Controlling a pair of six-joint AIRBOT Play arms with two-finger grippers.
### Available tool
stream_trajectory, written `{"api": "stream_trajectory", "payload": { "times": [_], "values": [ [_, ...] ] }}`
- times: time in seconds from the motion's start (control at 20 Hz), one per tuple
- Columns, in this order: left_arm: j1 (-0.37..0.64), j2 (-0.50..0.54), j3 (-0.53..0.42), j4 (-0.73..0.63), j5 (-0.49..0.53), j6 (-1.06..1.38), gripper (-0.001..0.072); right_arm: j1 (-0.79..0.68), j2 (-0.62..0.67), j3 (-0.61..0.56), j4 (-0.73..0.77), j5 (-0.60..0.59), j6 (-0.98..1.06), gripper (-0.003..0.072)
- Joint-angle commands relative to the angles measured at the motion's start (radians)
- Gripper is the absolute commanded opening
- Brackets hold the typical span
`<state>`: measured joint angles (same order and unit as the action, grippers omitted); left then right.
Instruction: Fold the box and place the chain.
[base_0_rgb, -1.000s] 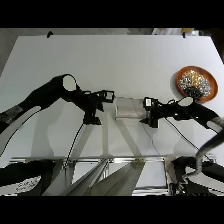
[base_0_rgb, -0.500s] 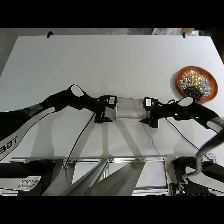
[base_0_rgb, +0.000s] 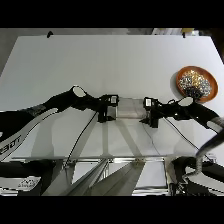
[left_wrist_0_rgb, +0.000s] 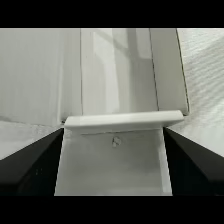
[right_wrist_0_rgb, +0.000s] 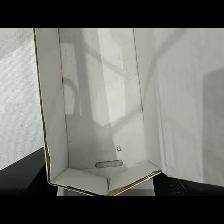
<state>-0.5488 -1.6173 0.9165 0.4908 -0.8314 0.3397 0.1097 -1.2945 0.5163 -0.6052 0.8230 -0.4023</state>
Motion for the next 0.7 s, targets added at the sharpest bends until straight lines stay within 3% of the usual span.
{"api": "stream_trajectory", "payload": {
  "times": [0.0,0.65],
  "values": [
    [-0.008,-0.001,0.000,-0.008,-0.008,0.028,0.0700,0.000,0.000,0.001,0.000,0.000,0.001,0.0398],
    [-0.014,-0.035,0.000,-0.072,-0.010,0.046,0.0694,0.000,0.000,0.001,0.000,0.000,0.001,0.0398]
  ]
}}
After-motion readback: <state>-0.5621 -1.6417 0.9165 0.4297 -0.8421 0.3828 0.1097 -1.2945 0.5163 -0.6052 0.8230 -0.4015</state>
